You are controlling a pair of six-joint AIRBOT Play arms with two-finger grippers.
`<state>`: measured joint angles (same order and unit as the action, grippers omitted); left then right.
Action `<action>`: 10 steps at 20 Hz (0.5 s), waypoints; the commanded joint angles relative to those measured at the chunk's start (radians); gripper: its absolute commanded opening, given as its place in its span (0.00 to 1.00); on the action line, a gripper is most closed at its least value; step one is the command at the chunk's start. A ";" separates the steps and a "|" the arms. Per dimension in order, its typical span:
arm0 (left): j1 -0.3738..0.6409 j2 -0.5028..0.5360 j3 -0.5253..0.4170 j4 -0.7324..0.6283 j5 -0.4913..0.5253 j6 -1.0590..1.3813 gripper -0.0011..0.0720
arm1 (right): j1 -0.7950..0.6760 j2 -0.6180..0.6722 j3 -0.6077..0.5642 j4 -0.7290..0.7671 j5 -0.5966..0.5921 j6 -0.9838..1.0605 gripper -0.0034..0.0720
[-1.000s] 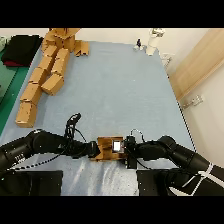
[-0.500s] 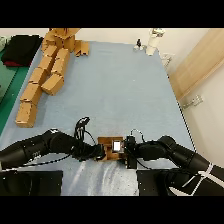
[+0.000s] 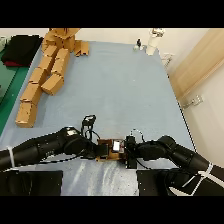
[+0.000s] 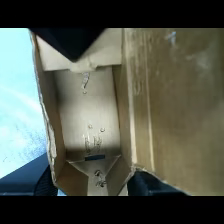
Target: Fold the box.
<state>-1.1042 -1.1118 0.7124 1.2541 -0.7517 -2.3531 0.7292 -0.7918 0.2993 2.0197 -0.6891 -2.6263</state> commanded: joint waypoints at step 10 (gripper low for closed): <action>-0.065 -0.140 0.132 0.182 -0.117 -0.237 0.22 | 0.000 0.000 0.001 0.000 -0.001 0.000 0.65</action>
